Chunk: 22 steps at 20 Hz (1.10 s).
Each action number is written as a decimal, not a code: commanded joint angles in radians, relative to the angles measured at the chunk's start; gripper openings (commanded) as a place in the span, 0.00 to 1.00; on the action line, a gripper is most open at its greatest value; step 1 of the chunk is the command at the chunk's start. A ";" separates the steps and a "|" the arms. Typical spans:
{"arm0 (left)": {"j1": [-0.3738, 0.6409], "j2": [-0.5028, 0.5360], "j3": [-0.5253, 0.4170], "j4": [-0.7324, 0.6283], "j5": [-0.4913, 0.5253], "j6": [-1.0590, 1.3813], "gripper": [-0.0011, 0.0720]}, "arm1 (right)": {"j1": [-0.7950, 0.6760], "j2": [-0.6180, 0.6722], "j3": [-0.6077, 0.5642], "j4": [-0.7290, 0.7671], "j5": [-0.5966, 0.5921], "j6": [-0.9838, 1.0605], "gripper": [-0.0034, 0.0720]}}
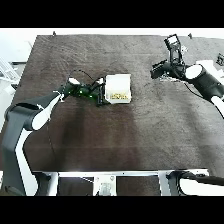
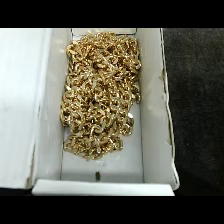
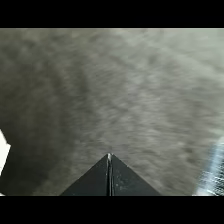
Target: Fold the box and place the chain.
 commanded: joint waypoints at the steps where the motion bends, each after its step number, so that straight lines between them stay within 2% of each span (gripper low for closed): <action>1: 0.000 0.000 0.000 0.000 0.000 0.000 0.88 | -0.103 -0.180 0.158 0.401 0.314 -0.333 0.07; 3: 0.000 0.000 0.000 0.000 0.000 0.000 0.88 | -0.130 -0.294 0.271 0.446 0.470 -0.333 0.07; 5: 0.000 0.000 0.000 0.000 0.000 0.000 0.88 | -0.124 -0.406 0.380 0.446 0.576 -0.322 0.07; 9: 0.000 0.000 0.000 0.000 0.000 0.000 0.88 | -0.085 -0.534 0.479 0.445 0.614 -0.320 0.07; 18: 0.000 0.000 0.000 0.000 0.000 0.000 0.88 | 0.003 -0.555 0.498 0.354 0.671 -0.340 0.07; 22: 0.000 0.000 0.000 0.000 0.000 0.000 0.88 | 0.004 -0.555 0.587 0.347 0.805 -0.336 0.08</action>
